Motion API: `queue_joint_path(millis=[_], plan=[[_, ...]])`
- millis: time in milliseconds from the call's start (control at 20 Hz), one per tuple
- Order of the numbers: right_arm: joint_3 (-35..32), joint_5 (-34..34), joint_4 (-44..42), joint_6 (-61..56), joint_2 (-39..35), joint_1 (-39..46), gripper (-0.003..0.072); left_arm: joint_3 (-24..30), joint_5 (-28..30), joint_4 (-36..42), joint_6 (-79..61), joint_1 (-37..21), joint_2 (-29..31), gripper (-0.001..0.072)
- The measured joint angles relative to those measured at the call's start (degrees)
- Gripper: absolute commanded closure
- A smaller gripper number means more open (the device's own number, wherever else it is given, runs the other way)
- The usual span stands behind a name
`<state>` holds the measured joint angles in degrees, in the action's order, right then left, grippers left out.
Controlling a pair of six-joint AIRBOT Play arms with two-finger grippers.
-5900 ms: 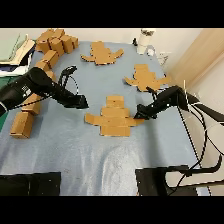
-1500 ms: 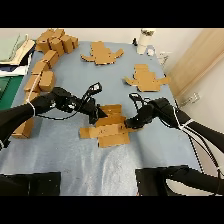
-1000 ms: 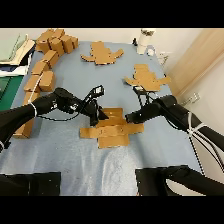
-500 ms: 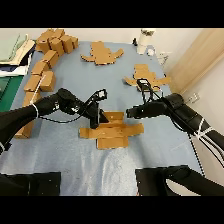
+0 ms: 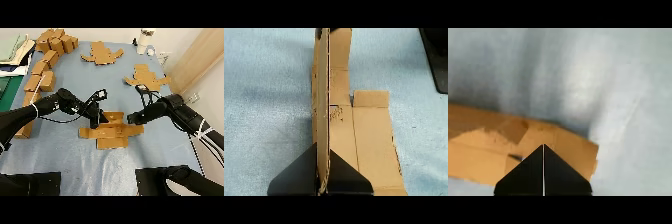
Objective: Fold the box.
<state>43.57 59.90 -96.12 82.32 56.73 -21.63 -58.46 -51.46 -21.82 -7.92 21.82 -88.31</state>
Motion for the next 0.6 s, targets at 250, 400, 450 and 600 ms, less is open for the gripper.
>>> queue_joint_path(millis=[250,400,450,600], plan=[[-0.9,6.4,-2.9,5.2,-0.8,-9.1,0.0683,0.0,0.0,0.0,0.0,0.0,0.0,0.0697],[-4.6,2.9,2.5,6.6,-3.4,-20.1,0.0682,0.0,0.0,-0.1,0.0,0.0,0.0,0.0697],[-6.4,1.0,4.4,6.8,-4.4,-23.8,0.0657,0.0,0.0,-0.1,0.0,0.0,0.0,0.0697],[-12.3,-4.2,10.2,7.3,-6.6,-33.3,0.019,0.0,0.0,-0.1,0.0,0.0,0.0,0.0697]])
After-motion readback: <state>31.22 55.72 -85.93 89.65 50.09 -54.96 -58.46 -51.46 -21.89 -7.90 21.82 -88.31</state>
